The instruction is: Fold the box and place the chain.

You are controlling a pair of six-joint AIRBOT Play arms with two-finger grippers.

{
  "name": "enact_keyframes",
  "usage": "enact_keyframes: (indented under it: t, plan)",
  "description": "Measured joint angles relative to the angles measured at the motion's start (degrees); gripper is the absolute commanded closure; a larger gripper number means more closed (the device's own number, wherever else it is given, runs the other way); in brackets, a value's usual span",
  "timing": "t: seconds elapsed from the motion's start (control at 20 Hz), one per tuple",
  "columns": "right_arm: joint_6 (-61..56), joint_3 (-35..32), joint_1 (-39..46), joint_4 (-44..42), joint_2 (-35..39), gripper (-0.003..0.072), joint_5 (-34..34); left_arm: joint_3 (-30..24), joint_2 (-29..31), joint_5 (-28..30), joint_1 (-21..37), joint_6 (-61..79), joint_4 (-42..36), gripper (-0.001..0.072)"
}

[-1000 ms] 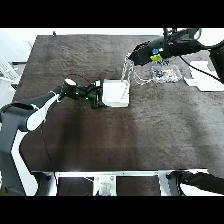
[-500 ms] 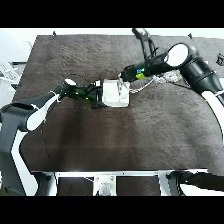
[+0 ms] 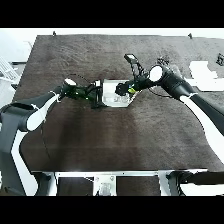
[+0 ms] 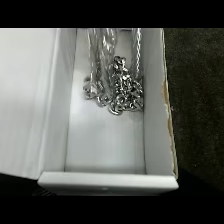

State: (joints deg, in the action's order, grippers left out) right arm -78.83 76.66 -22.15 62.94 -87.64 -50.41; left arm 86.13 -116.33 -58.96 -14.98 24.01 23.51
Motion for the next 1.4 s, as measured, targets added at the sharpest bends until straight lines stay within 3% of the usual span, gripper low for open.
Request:
enact_keyframes:
  t: [0.25, 0.35, 0.45, 0.5, 0.55, 0.75, 1.0, 1.4]
  plan:
    - [1.0, -0.1, 1.2, 1.7, 2.8, 0.0320, 0.7, 0.0, 0.0, 0.0, 0.0, 0.0, 0.0, 0.0470]
    - [1.1, -0.2, 3.1, 4.5, 4.3, 0.0242, 0.8, 0.0, 0.0, 0.0, 0.0, 0.0, 0.0, 0.0470]
    - [0.1, -0.4, 6.3, 7.8, 5.2, 0.0236, 0.9, 0.0, 0.0, 0.0, 0.0, 0.0, 0.0, 0.0470]
    - [-0.5, -0.8, 8.3, 9.2, 5.5, 0.0163, 1.1, 0.0, 0.0, 0.0, 0.0, 0.0, 0.0, 0.0470]
    - [-1.2, -1.6, 10.6, 10.1, 5.7, 0.0142, 1.7, 0.0, 0.0, 0.0, 0.0, 0.0, 0.0, 0.0470]
    - [-4.6, -6.3, 18.9, 11.2, 5.1, 0.0141, 7.8, 0.0, 0.0, 0.0, 0.0, 0.0, 0.0, 0.0470]
    - [-4.7, -8.2, 24.3, 3.2, -1.2, 0.0140, 15.9, 0.0, 0.0, 0.0, 0.0, 0.0, 0.0, 0.0470]
    - [3.5, -1.6, 25.8, -10.9, -13.0, 0.0140, 21.2, 0.0, 0.0, 0.7, 0.0, 0.0, 0.0, 0.0470]
